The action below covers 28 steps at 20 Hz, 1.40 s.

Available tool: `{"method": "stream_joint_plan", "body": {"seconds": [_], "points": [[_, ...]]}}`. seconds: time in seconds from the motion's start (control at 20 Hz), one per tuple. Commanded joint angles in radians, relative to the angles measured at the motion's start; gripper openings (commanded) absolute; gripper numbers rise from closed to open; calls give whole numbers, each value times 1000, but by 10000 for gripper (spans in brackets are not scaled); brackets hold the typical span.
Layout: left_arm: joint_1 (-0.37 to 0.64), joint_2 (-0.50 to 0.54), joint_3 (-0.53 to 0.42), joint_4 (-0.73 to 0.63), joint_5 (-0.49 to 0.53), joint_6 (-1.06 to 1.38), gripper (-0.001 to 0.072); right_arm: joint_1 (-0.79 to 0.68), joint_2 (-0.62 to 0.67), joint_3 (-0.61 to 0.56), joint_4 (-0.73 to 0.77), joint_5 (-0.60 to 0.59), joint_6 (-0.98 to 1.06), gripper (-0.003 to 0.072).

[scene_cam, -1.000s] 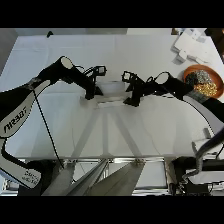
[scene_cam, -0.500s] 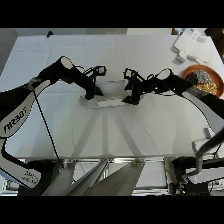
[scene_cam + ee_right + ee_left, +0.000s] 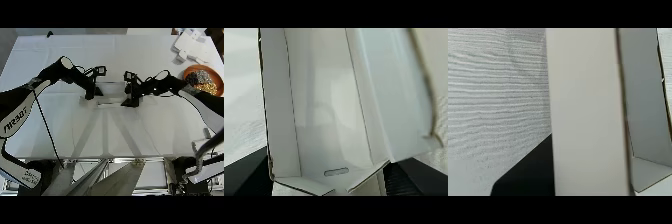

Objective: Fold the box and place the chain.

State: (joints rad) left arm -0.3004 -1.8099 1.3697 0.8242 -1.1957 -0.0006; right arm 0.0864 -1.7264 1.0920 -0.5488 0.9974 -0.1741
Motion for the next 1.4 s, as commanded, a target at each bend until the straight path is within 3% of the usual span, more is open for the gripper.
{"method": "stream_joint_plan", "body": {"seconds": [0.0,1.05,1.2,1.35], "points": [[0,0,0,0,3,0,10,0,-23,1,31,6,-19,695],[0,0,0,0,3,0,10,5,-45,1,33,-33,-18,695],[0,0,0,0,3,0,10,12,-45,1,31,-26,-7,645],[0,0,0,0,3,0,10,12,-45,1,30,-31,-7,647]]}}
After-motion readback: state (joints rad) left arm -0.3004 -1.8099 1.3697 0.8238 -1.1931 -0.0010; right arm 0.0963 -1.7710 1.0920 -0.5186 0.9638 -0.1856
